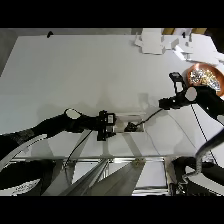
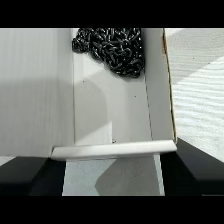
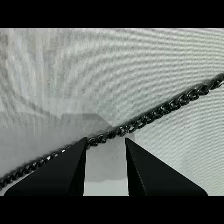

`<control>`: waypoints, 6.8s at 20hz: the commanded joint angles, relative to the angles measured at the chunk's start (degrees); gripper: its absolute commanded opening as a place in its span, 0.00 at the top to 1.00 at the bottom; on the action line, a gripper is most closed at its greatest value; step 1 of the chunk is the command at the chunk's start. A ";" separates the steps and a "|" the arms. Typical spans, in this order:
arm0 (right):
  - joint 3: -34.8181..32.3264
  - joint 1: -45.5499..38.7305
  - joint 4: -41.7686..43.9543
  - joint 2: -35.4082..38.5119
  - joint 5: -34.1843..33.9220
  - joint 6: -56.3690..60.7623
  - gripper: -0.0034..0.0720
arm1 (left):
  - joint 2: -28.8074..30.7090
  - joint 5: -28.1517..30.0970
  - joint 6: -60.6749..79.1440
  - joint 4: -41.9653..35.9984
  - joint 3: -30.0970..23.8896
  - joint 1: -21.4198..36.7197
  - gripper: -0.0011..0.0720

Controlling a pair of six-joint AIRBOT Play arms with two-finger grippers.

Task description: Fold the box and place the chain.

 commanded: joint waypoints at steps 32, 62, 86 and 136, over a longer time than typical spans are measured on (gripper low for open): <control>-0.13 16.96 21.05 37.48 17.97 -3.39 0.93 | 0.00 0.00 0.00 0.02 0.00 0.00 0.80; 3.96 14.23 17.70 23.04 3.56 -15.13 0.75 | 0.00 0.00 0.02 0.00 0.00 0.00 0.80; 1.49 0.48 1.38 -4.61 1.62 -5.40 0.56 | 0.00 0.00 0.00 0.00 0.00 0.00 0.80; -1.49 25.38 30.49 19.52 8.79 -12.20 0.64 | 0.00 -0.22 0.02 0.00 0.00 0.00 0.80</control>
